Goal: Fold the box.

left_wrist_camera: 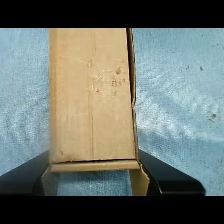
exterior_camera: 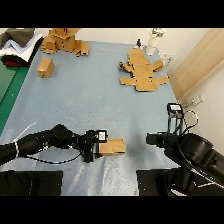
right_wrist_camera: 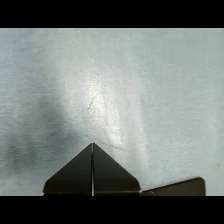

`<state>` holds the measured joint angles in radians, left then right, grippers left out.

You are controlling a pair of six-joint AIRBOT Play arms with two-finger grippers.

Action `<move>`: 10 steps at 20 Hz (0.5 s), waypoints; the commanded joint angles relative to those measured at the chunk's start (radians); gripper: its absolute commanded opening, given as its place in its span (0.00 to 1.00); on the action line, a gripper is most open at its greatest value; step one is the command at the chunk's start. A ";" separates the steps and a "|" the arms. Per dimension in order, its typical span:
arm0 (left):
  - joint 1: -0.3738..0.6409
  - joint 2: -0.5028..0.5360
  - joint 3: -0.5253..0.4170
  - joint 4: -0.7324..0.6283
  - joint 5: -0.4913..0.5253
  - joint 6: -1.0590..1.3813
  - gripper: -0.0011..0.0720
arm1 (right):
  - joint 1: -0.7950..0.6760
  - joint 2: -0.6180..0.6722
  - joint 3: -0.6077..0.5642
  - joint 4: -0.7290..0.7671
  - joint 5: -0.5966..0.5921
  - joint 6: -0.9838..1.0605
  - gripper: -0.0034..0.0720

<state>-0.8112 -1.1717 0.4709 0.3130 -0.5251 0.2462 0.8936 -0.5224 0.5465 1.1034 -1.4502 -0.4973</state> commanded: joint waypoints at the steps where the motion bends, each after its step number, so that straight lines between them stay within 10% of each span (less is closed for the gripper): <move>1: 0.001 0.000 0.001 -0.004 0.002 -0.005 0.67 | -0.009 -0.096 0.003 0.027 0.020 -0.001 0.04; 7: 0.082 0.113 0.022 0.092 0.062 -0.399 0.67 | -0.014 -0.156 0.010 0.063 0.154 0.027 0.04; 10: 0.272 0.245 0.035 0.372 0.078 -0.779 0.67 | -0.069 -0.156 0.027 0.068 0.178 0.024 0.04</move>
<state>-0.6701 -1.0241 0.4950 0.4583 -0.4763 -0.1776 0.8574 -0.6704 0.5625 1.1584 -1.3159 -0.4789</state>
